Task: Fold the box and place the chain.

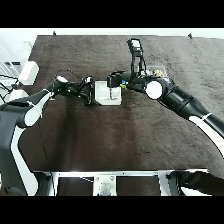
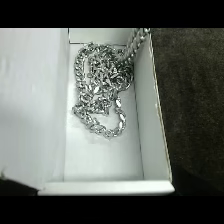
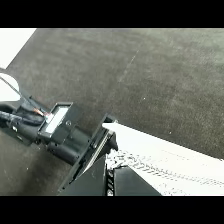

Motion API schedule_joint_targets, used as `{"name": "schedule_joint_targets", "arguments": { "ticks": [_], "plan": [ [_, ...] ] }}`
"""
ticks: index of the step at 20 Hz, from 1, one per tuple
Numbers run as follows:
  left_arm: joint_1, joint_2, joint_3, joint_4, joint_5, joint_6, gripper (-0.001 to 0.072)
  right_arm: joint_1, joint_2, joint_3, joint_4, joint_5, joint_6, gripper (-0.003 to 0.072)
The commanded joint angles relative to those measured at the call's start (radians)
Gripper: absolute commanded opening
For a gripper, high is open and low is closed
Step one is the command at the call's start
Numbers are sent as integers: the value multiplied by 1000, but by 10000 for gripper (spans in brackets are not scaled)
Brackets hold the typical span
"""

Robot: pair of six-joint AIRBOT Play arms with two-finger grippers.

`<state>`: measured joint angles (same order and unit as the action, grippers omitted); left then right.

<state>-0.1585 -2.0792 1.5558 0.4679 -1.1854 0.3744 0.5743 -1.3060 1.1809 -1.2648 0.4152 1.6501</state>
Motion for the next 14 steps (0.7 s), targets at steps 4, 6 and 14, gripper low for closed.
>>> {"name": "schedule_joint_targets", "arguments": {
  "ticks": [4,6,14],
  "plan": [
    [0,0,0,-1,0,0,481,3,-1,-1,-21,47,0,13],
    [0,0,0,-1,0,0,481,-10,-1,-1,-87,82,14,13],
    [0,0,0,-1,0,0,481,-159,27,0,-201,82,34,13]
  ]
}}
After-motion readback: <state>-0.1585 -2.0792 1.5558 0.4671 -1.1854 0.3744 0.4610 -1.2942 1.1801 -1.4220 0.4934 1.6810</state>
